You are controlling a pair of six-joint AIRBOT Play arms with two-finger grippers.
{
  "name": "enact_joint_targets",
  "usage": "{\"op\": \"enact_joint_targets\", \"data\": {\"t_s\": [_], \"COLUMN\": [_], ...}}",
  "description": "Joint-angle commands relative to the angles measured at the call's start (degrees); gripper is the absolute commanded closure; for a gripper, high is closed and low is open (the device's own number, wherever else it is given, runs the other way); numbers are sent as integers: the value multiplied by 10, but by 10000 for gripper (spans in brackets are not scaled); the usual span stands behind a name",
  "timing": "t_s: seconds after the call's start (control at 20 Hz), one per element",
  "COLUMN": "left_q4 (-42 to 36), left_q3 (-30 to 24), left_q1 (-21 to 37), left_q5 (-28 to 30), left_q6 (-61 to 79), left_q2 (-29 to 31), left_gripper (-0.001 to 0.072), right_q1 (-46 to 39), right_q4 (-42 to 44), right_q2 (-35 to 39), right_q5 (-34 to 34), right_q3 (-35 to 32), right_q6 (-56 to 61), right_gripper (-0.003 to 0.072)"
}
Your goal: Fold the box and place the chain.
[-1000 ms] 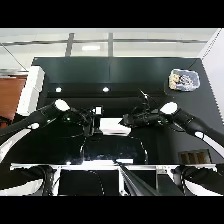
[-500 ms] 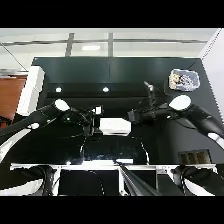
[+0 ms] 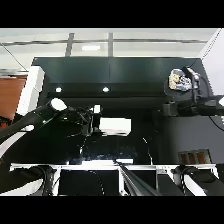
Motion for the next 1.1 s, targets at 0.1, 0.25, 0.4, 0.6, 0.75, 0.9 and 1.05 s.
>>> {"op": "enact_joint_targets", "data": {"t_s": [0.1,0.25,0.4,0.6,0.75,0.9,1.05], "left_q4": [-10,-37,-32,0,44,61,61], "left_q3": [2,38,84,144,167,167,167], "left_q1": [0,-39,-76,-96,-104,-111,-114], "left_q5": [-57,-60,-38,-43,-85,-61,-34], "left_q6": [-59,-133,-134,-189,-226,-228,-228], "left_q2": [78,79,39,-48,-76,-78,-78], "left_gripper": [-7,-3,-1,-1,-1,-1,-1], "right_q1": [-47,-47,-47,-47,-47,-47,-47], "right_q4": [-35,-12,-12,-12,-12,-12,-12], "right_q2": [19,19,19,19,19,19,19], "right_q5": [11,-3,0,2,4,0,2], "right_q3": [-1,-1,-1,-1,-1,-1,-1], "right_q6": [27,27,27,27,27,27,27], "right_gripper": [670,671,671,670,671,671,671]}}
